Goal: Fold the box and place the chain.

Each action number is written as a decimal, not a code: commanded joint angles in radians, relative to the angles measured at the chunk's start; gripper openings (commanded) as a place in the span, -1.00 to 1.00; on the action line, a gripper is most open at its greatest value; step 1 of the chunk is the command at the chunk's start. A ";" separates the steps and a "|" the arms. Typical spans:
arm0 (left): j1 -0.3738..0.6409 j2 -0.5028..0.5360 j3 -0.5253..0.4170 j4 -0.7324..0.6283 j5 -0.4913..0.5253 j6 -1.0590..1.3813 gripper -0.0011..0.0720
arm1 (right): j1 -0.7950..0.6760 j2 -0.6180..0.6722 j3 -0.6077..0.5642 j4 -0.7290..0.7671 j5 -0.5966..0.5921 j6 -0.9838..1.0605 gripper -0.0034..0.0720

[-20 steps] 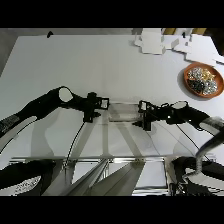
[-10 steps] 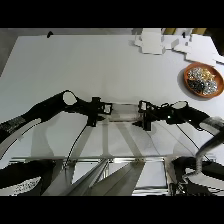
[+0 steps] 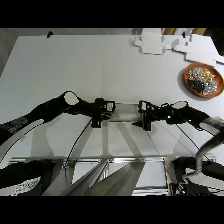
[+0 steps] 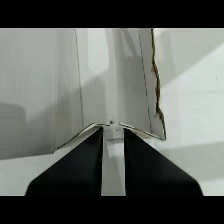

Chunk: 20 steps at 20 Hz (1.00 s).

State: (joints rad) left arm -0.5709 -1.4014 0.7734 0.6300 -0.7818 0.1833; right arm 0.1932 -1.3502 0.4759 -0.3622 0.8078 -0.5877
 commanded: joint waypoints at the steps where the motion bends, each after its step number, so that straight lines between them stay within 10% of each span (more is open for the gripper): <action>1: -0.012 -0.008 0.000 -0.065 0.030 0.001 -0.61 | 0.000 0.000 0.000 0.000 0.000 0.000 -0.13; 4: -0.040 -0.032 0.000 -0.076 0.049 0.000 -0.60 | 0.000 0.000 0.000 0.000 0.000 0.000 -0.13; 7: -0.038 -0.023 0.000 -0.074 0.056 -0.048 -0.05 | 0.000 0.000 0.000 0.000 0.000 0.000 -0.13; 14: -0.018 0.159 0.000 0.220 -0.046 -0.558 -0.03 | 0.000 0.000 0.000 0.000 0.000 0.000 -0.13; 15: -0.012 0.217 0.000 0.261 -0.085 -0.623 -0.13 | 0.000 0.000 0.000 0.000 0.000 0.000 -0.13; 17: 0.027 0.313 0.000 0.353 -0.163 -0.838 -0.94 | 0.000 0.000 0.000 0.000 0.000 0.000 -0.13; 20: 0.134 0.306 -0.001 0.599 -0.230 -1.456 -0.96 | 0.000 0.000 0.000 0.000 0.000 0.000 -0.13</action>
State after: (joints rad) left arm -0.5110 -1.1305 0.7731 0.9928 -0.9276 -0.7231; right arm 0.1932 -1.3502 0.4759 -0.3622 0.8070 -0.5884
